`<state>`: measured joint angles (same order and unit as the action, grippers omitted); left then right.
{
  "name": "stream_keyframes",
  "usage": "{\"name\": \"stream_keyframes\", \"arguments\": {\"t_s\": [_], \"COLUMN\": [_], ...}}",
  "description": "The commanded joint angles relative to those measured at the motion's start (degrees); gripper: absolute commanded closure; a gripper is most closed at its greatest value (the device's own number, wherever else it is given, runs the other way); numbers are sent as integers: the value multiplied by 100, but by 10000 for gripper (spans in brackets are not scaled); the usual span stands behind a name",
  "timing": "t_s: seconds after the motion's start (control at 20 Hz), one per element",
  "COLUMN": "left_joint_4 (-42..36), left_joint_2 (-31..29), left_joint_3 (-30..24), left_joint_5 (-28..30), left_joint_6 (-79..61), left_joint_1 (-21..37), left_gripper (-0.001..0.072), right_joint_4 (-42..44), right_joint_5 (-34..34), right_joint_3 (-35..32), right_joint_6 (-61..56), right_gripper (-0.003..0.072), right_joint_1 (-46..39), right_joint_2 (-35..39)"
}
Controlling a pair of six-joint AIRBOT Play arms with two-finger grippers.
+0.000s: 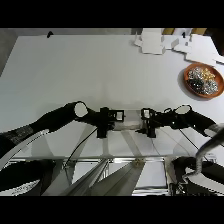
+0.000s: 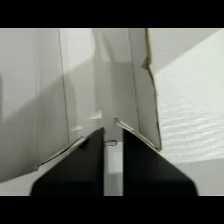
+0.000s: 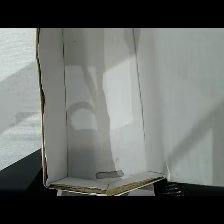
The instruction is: Fold the box and place the chain.
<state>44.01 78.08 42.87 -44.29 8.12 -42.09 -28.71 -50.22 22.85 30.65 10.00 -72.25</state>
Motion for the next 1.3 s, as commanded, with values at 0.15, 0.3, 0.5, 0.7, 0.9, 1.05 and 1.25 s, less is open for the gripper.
{"name": "stream_keyframes", "arguments": {"t_s": [0.15,0.3,0.5,0.7,0.9,1.05,1.25], "left_joint_4": [960,1283,1567,1388,800,396,-72], "left_joint_2": [-914,-1462,-1464,-1152,-741,-474,-595], "left_joint_3": [0,-2,-181,-730,-859,-859,-855], "left_joint_5": [-693,-745,-835,-632,-238,-111,101], "left_joint_6": [2879,5101,7001,7444,7447,7447,7346], "left_joint_1": [295,540,855,1003,984,979,732], "left_gripper": [699,699,705,705,705,704,700], "right_joint_4": [4,7,4,4,4,4,7], "right_joint_5": [4,4,4,4,4,4,4], "right_joint_3": [0,0,0,0,0,0,0], "right_joint_6": [-17,-17,-17,-17,-17,-17,-17], "right_gripper": [220,220,220,220,220,220,220], "right_joint_1": [4,4,4,4,4,4,4], "right_joint_2": [0,0,0,0,0,0,0]}}
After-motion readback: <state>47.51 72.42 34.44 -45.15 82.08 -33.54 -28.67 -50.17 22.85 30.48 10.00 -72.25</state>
